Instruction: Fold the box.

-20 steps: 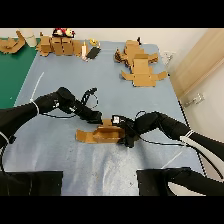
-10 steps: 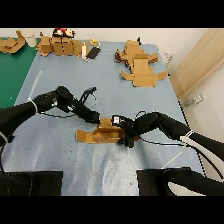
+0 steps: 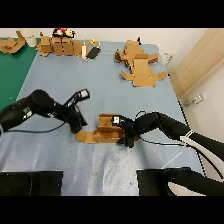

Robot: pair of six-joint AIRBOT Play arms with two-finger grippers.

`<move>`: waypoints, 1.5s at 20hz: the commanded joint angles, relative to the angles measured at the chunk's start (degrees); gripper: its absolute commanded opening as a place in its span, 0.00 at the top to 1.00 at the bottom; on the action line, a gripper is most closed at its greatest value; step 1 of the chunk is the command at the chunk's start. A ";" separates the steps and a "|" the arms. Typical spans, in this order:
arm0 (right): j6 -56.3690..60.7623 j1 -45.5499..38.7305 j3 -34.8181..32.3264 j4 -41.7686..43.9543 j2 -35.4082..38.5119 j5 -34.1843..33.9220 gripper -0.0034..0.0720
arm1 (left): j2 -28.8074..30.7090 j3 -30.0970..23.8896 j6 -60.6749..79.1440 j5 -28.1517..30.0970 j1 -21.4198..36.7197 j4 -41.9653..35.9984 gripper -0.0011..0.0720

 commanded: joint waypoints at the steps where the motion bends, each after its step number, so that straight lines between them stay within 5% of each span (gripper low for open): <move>1: 0.00 0.04 0.00 0.00 -0.04 -0.02 0.28 | 4.15 -6.03 17.42 1.92 -2.80 0.48 0.63; 2: 0.00 0.04 0.00 0.00 -0.04 -0.02 0.28 | 3.58 -6.19 18.62 2.58 -4.57 0.50 0.07; 3: 0.00 0.04 0.00 0.00 -0.04 -0.02 0.28 | 2.67 -6.19 19.02 3.87 -6.34 0.48 0.01; 13: 0.00 0.04 0.00 -0.02 -0.04 0.02 0.28 | -1.05 -6.19 19.19 14.14 -13.33 -0.76 0.01; 16: 0.00 0.04 0.00 -0.02 -0.04 0.02 0.28 | -1.05 -6.16 19.19 14.27 -13.77 -1.77 0.34; 19: 0.00 0.04 0.00 -0.02 -0.04 0.02 0.28 | -1.03 -6.16 18.91 14.14 -13.99 -2.58 0.42; 20: 0.00 0.04 0.00 -0.02 -0.04 0.02 0.28 | -1.05 -6.16 18.97 14.10 -13.99 -2.54 0.71; 27: 0.00 0.04 0.00 -0.02 -0.04 0.02 0.28 | -2.27 -6.16 18.99 15.26 -14.05 -4.17 0.78; 28: 0.00 0.04 0.00 -0.02 -0.04 0.02 0.28 | -2.67 -6.19 19.37 15.47 -14.36 -4.57 0.97; 30: 0.00 0.04 0.00 0.00 -0.04 0.02 0.28 | -3.30 -6.16 19.37 16.92 -15.56 -4.76 0.97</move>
